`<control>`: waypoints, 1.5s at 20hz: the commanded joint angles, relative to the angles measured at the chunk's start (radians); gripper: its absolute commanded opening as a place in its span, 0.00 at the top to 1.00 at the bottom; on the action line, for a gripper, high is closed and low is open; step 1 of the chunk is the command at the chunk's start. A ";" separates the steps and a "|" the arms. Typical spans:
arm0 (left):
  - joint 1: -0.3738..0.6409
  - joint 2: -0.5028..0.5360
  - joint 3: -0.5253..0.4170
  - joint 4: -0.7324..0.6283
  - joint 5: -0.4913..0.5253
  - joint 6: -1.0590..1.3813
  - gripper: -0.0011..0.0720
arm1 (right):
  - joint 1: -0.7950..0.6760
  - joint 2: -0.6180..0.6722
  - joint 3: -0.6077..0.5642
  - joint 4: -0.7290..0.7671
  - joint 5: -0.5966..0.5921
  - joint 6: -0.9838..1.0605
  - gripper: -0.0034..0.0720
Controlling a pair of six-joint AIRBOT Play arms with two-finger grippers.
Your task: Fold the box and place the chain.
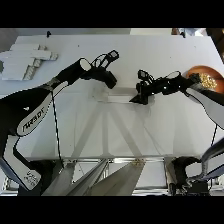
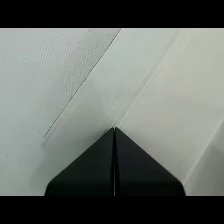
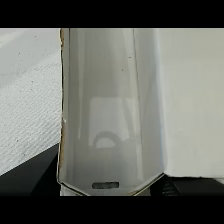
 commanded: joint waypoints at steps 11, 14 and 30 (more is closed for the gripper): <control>0.193 0.147 0.000 -0.170 -0.504 0.223 0.54 | 0.000 0.001 0.000 -0.003 0.000 0.000 0.51; 0.222 0.147 0.000 -0.116 -0.584 0.341 0.22 | 0.000 0.001 0.000 -0.003 0.000 0.000 0.51; 0.116 0.051 -0.002 0.058 -0.426 0.626 0.10 | 0.000 0.001 0.000 -0.003 0.000 0.000 0.51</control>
